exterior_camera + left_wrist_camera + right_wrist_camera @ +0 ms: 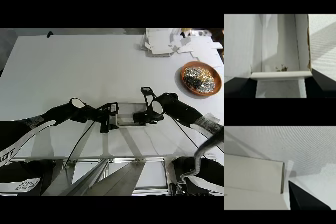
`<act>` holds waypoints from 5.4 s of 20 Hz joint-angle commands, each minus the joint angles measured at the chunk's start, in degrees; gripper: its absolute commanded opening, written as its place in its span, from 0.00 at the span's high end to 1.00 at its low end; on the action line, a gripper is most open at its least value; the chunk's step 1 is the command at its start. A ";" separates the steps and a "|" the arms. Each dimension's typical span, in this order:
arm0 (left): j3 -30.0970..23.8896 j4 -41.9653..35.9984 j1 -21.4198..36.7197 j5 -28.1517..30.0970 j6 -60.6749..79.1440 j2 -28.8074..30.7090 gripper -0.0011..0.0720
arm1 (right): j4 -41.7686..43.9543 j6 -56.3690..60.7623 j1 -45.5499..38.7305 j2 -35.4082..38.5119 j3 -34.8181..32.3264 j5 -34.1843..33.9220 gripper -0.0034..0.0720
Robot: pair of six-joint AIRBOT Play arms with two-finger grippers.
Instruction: Fold the box and place the chain.
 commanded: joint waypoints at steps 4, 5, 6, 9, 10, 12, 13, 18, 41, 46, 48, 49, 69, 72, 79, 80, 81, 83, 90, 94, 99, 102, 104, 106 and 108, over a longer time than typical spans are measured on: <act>-0.02 -0.13 0.00 0.07 -0.04 -0.02 0.78 | -0.35 -0.07 0.04 -0.94 0.98 -0.61 0.64; -0.02 -0.13 0.00 0.04 -0.04 -0.02 0.78 | -0.35 -0.07 0.04 -1.29 0.98 -0.55 0.66; -0.02 -0.13 0.00 0.04 -0.04 -0.02 0.78 | -0.35 -0.07 0.04 -1.70 0.98 -0.20 0.73; -0.02 -0.13 0.00 0.04 -0.04 -0.02 0.78 | -0.44 -0.07 0.04 -3.28 0.98 2.05 0.75; -0.02 -0.13 0.00 0.04 -0.04 -0.02 0.78 | -0.44 -0.07 0.04 -3.76 0.98 2.51 0.76; -0.02 -0.13 0.00 0.04 -0.04 -0.02 0.78 | -0.44 -0.74 0.04 -3.85 0.98 3.34 0.90; -0.02 -0.13 0.00 0.04 -0.04 -0.02 0.78 | -0.46 -0.98 0.04 -3.82 0.98 3.43 0.93; -0.02 -0.13 0.00 0.04 -0.04 -0.02 0.78 | -0.46 -2.01 0.04 -3.76 0.98 3.65 0.91; -0.02 -0.13 0.00 0.04 -0.04 -0.02 0.78 | -2.73 -1.95 0.00 0.33 0.59 1.46 0.75; -0.02 -0.13 0.00 0.04 -0.04 -0.02 0.78 | -2.08 -1.92 0.00 0.09 0.59 1.07 0.87; -0.02 -0.13 0.00 0.04 -0.04 -0.02 0.78 | -2.08 -1.92 0.00 0.09 0.59 0.59 0.92; -0.02 -0.13 0.00 0.04 -0.04 -0.02 0.78 | -2.05 -1.92 0.00 0.07 0.57 0.28 0.90; -0.02 -0.13 0.00 0.04 -0.04 -0.02 0.78 | -6.69 -16.61 1.64 18.01 3.50 16.26 0.39; -0.02 -0.13 0.00 0.04 -0.04 -0.02 0.78 | -7.85 -17.59 -1.20 19.02 10.47 18.32 0.42; -0.02 -0.13 0.00 0.04 -0.04 -0.02 0.78 | -7.56 -26.75 -32.52 13.88 21.90 12.92 0.53; -0.02 -0.13 0.00 0.04 -0.04 -0.02 0.78 | -7.43 -28.15 -37.03 12.31 23.12 12.33 0.60; -0.02 -0.13 0.00 0.04 -0.04 -0.02 0.78 | -7.13 -29.62 -41.35 10.40 24.48 12.26 0.63; -0.02 -0.13 0.00 0.04 -0.04 -0.02 0.78 | -7.02 -30.56 -47.34 6.99 26.14 10.86 0.65; -0.02 -0.13 0.00 0.04 -0.04 -0.02 0.78 | -6.60 -33.73 -51.21 -9.68 30.10 0.07 0.67; -0.02 -0.13 0.00 0.04 -0.04 -0.02 0.78 | -6.67 -31.34 -51.28 -19.76 37.57 -0.28 0.67; -0.02 -0.13 0.00 0.04 -0.04 -0.02 0.78 | -7.10 -26.45 -53.31 -25.46 39.95 -0.17 0.74; -0.02 -0.13 0.00 0.04 -0.04 -0.02 0.78 | -4.42 -26.01 -56.06 -26.21 39.95 0.81 0.73; -0.02 -0.13 0.00 0.04 -0.04 -0.02 0.78 | -1.60 -27.98 -57.13 -26.21 39.95 1.20 0.73; -0.02 -0.13 0.00 0.04 -0.04 -0.02 0.78 | 1.38 -31.21 -57.27 -26.23 39.95 1.79 0.73; -0.02 -0.13 0.00 0.04 -0.04 -0.02 0.78 | 2.84 -32.13 -57.07 -26.38 39.95 1.68 0.73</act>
